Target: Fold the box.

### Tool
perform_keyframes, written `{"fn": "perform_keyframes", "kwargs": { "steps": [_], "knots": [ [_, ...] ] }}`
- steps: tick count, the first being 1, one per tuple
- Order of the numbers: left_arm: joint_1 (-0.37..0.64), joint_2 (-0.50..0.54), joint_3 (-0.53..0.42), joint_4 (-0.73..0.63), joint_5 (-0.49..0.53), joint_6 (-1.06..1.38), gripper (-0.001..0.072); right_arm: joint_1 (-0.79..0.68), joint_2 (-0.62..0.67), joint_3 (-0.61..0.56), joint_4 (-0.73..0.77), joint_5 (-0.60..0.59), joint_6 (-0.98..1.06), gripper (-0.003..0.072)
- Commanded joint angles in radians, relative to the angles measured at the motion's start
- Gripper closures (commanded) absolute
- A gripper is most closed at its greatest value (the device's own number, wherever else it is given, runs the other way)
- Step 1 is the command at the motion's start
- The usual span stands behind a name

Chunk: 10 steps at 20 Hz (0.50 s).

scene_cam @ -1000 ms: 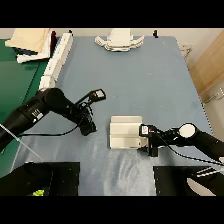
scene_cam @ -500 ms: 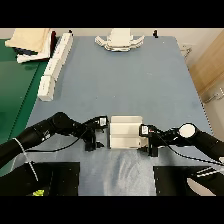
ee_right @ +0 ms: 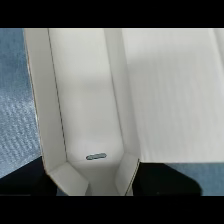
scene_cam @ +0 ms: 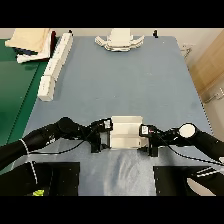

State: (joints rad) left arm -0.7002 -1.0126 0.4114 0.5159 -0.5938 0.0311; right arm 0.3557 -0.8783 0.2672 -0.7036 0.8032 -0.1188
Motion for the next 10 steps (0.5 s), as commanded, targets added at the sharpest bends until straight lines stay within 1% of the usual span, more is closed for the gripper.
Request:
{"fn": "perform_keyframes", "kwargs": {
  "steps": [1, 7, 10],
  "knots": [
    [-0.004, -0.004, -0.001, 0.029, -0.035, 0.003, 0.0022, 0.0, 0.0, 0.001, 0.001, 0.0, 0.002, 0.0108],
    [-0.021, -0.005, -0.001, 0.004, -0.03, 0.003, 0.0022, 0.0, 0.0, 0.001, 0.001, 0.0, 0.002, 0.0109],
    [-0.064, -0.022, -0.001, -0.05, 0.034, 0.003, 0.0022, 0.0, 0.0, 0.001, 0.001, 0.0, 0.002, 0.0109]
  ]
}}
